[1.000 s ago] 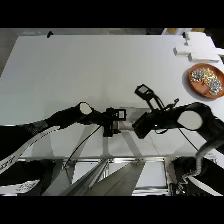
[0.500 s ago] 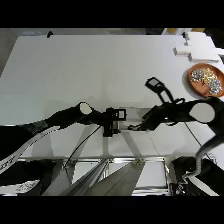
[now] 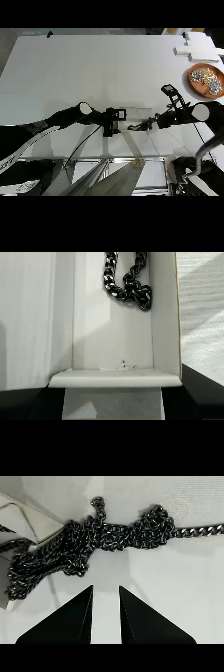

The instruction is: Fold the box and place the chain.

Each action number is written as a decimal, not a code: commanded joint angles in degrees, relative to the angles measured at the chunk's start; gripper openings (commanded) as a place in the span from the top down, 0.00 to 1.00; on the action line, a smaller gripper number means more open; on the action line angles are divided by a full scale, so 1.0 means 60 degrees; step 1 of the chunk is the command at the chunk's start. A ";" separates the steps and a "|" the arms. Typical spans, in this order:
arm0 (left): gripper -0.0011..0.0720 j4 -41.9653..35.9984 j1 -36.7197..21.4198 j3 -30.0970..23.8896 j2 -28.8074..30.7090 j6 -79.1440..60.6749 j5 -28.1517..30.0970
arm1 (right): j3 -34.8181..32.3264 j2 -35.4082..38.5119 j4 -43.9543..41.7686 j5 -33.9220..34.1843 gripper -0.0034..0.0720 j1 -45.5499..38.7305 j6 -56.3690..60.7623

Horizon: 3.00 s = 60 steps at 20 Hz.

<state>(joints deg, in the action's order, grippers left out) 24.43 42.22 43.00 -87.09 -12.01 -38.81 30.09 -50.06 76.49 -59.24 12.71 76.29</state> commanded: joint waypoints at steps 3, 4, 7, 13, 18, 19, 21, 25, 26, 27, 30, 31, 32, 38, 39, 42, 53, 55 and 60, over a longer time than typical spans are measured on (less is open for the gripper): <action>0.70 0.0004 0.0000 -0.0004 0.0004 0.0000 0.0000 | -0.0444 -0.0776 -0.0073 0.1231 0.69 0.0758 0.0036; 0.70 0.0004 0.0004 -0.0004 0.0004 -0.0004 0.0000 | -0.0444 -0.1009 -0.0091 0.1399 0.69 0.0871 0.0069; 0.70 0.0004 0.0000 -0.0004 0.0004 0.0000 0.0000 | -0.0444 -0.1606 -0.0146 0.1548 0.69 0.1064 0.0069; 0.70 0.0004 0.0000 -0.0004 0.0004 -0.0004 0.0000 | -0.0444 -0.1931 -0.0219 0.1614 0.94 0.1282 0.0087; 0.70 0.0004 0.0004 -0.0004 0.0004 -0.0004 0.0000 | -0.0437 -0.0787 0.0856 0.0641 0.94 0.1279 0.0918; 0.70 0.0004 0.0000 -0.0004 0.0004 0.0000 0.0004 | -0.0419 -0.0353 0.1024 0.0364 0.94 0.1282 0.1067; 0.70 0.0004 0.0004 -0.0004 0.0004 -0.0004 0.0000 | -0.0324 0.0627 0.1264 -0.0240 0.94 0.1279 0.1064; 0.70 0.0004 0.0004 -0.0004 0.0004 0.0000 0.0000 | 0.0284 0.2284 0.1104 -0.1351 0.94 0.1282 0.1060; 0.70 0.0004 0.0000 -0.0004 0.0004 0.0000 0.0004 | 0.0594 0.2554 0.0933 -0.1621 0.94 0.1282 0.1056; 0.70 0.0004 0.0000 -0.0004 0.0004 0.0000 0.0000 | 0.0922 0.2725 0.0729 -0.1814 0.94 0.1282 0.1038; 0.70 0.0004 0.0000 -0.0004 0.0004 0.0000 0.0000 | 0.1967 0.2809 -0.0594 -0.2014 0.94 0.1282 0.0914; 0.70 0.0004 0.0004 -0.0004 0.0004 -0.0004 0.0000 | 0.2182 0.2809 -0.1260 -0.1916 0.94 0.1282 0.0718; 0.70 0.0004 0.0000 -0.0004 0.0004 0.0000 0.0000 | 0.2269 0.2809 -0.1883 -0.1759 0.94 0.1282 0.0568; 0.70 0.0004 0.0000 -0.0004 0.0004 0.0000 0.0000 | 0.2266 0.2208 -0.4670 -0.0976 0.94 0.1311 -0.0754; 0.70 0.0004 0.0000 -0.0004 0.0004 -0.0004 0.0000 | 0.2266 0.2022 -0.4579 -0.0900 0.94 0.1453 -0.0787; 0.70 0.0004 0.0000 -0.0004 0.0004 0.0000 0.0000 | 0.2153 0.1330 -0.3716 -0.0794 0.93 0.2255 -0.0794; 0.70 0.0004 0.0000 -0.0004 0.0004 0.0000 0.0000 | 0.2018 0.0470 -0.1963 -0.1009 0.72 0.1479 -0.2277; 0.70 0.0004 0.0000 -0.0004 0.0004 0.0000 0.0000 | 0.2014 0.0940 -0.1960 -0.2146 0.72 0.0240 -0.4499; 0.70 0.0004 0.0000 -0.0004 0.0004 -0.0004 0.0000 | 0.1002 0.0823 -0.2237 -0.1515 0.72 -0.1843 -0.8156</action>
<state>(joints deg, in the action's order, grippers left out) 24.43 42.22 43.00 -87.11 -12.01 -38.81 39.33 -44.97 63.77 -69.71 7.68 40.42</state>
